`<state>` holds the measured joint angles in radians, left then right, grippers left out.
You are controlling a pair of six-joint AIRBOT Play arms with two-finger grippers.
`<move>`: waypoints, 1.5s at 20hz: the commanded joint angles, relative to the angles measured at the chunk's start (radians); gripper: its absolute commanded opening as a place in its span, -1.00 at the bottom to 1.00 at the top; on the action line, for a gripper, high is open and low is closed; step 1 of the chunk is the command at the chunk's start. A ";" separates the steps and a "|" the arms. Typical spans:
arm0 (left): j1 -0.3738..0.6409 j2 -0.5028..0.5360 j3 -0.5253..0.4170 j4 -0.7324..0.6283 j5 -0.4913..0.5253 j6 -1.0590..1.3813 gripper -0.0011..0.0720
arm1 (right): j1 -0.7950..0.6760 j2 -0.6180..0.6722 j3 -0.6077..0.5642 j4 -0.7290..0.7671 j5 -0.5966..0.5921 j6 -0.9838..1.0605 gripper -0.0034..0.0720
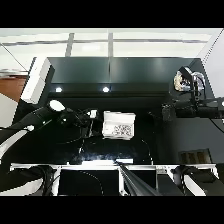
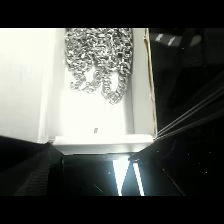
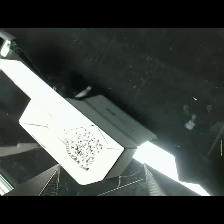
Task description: Fold the box and place the chain.
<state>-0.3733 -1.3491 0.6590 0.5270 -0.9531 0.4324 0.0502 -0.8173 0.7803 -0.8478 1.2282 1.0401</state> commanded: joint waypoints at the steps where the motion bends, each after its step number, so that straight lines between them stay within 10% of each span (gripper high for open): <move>1: -0.012 -0.003 0.004 0.026 -0.001 -0.003 0.97 | 0.000 0.001 0.001 0.000 -0.002 0.000 0.70; 19: -0.071 -0.004 0.004 0.011 0.059 -0.115 0.95 | 0.000 0.001 0.001 -0.003 -0.014 0.000 0.70; 23: -0.075 -0.004 0.004 0.017 0.059 -0.115 0.45 | 0.017 0.000 0.000 0.009 -0.055 0.000 0.98; 30: -0.100 -0.004 0.004 0.056 0.062 -0.117 0.40 | 0.196 -0.119 0.001 -0.020 -0.279 -0.001 0.96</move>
<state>-0.4679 -1.3525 0.6621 0.5655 -0.8925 0.3180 0.1837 -0.8799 0.7803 -0.8627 1.0435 1.0397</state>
